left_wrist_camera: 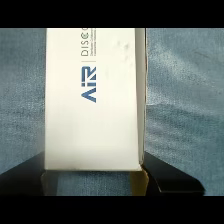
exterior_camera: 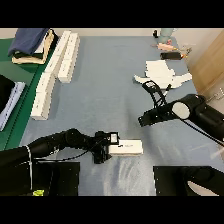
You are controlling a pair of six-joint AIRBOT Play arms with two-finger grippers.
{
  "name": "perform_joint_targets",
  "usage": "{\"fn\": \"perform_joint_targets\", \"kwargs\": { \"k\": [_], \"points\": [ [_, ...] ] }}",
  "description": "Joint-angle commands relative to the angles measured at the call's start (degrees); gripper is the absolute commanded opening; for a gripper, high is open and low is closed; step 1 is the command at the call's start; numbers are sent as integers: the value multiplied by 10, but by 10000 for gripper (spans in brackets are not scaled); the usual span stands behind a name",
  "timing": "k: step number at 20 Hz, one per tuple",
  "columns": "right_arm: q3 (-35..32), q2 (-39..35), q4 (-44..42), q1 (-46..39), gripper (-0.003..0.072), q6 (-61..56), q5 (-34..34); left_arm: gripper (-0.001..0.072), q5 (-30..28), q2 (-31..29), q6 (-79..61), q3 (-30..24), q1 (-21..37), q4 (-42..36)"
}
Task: Fold the box.
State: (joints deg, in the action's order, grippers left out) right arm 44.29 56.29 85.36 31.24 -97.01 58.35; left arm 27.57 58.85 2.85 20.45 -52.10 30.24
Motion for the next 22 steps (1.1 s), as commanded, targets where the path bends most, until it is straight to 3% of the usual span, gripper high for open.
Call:
{"fn": "perform_joint_targets", "kwargs": {
  "k": [1,6,8,13,15,18,22],
  "points": [
    [33,62,38,-16,4,-162,68,461,-16,0,0,1,0,0],
    [33,76,64,-16,3,-224,68,461,-20,-18,67,7,10,3],
    [33,76,99,-16,3,-248,70,462,-12,-46,150,8,38,51],
    [33,76,151,-16,3,-260,70,462,100,-165,502,20,207,354],
    [33,76,163,-16,3,-260,67,461,105,-205,665,21,303,474],
    [33,76,163,-16,3,-260,43,462,99,-201,726,31,437,505],
    [33,76,162,-16,3,-260,22,462,32,-114,726,58,500,505]
  ]
}}
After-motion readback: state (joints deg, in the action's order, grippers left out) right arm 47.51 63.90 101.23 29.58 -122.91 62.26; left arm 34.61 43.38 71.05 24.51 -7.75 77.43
